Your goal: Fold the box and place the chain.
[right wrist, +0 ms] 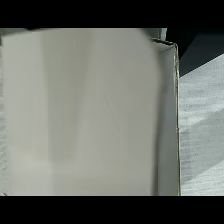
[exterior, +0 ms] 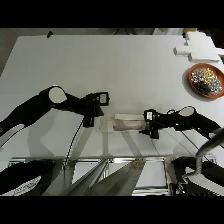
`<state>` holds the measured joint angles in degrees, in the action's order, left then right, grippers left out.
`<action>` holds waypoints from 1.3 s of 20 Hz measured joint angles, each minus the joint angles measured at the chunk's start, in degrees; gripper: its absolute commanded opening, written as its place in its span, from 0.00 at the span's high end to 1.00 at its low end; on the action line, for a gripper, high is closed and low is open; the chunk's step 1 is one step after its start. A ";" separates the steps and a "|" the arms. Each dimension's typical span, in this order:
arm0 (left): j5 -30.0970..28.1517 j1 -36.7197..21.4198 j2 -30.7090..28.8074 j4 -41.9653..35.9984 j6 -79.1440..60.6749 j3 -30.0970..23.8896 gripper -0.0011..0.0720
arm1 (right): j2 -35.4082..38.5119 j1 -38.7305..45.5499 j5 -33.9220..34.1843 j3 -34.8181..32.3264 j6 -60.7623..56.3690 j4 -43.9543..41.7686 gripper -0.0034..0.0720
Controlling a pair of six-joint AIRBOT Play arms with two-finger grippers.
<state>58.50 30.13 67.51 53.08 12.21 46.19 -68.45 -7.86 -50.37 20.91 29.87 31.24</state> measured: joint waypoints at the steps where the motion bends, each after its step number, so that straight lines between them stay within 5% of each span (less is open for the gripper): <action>1: 2.51 0.66 -1.38 1.51 1.92 0.00 0.98 | 0.00 0.00 0.00 0.00 0.00 0.00 0.41; 3: 5.88 3.50 -3.50 3.13 5.38 0.00 0.98 | 0.00 0.00 0.02 0.00 0.02 0.00 0.41; 6: 1.44 10.84 -4.15 3.58 8.94 0.00 0.98 | 0.00 0.00 0.00 0.00 0.02 0.00 0.41; 10: -16.81 19.76 -1.42 2.05 11.43 0.00 0.98 | 0.00 0.00 0.00 0.00 0.02 0.00 0.41; 16: -40.06 19.69 6.67 -15.02 12.33 0.00 0.98 | 0.00 0.00 0.00 0.00 0.00 -0.02 0.41; 20: -43.45 16.59 11.67 -22.73 12.46 0.00 0.98 | -0.02 0.00 0.00 -0.02 -0.04 -0.15 0.41; 26: -40.70 14.93 13.84 -25.62 12.48 0.00 0.97 | -0.02 0.00 0.04 -0.02 -0.02 -0.04 0.41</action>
<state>17.80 45.06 81.34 27.46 24.69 46.19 -68.47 -7.86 -50.33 20.88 29.85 31.20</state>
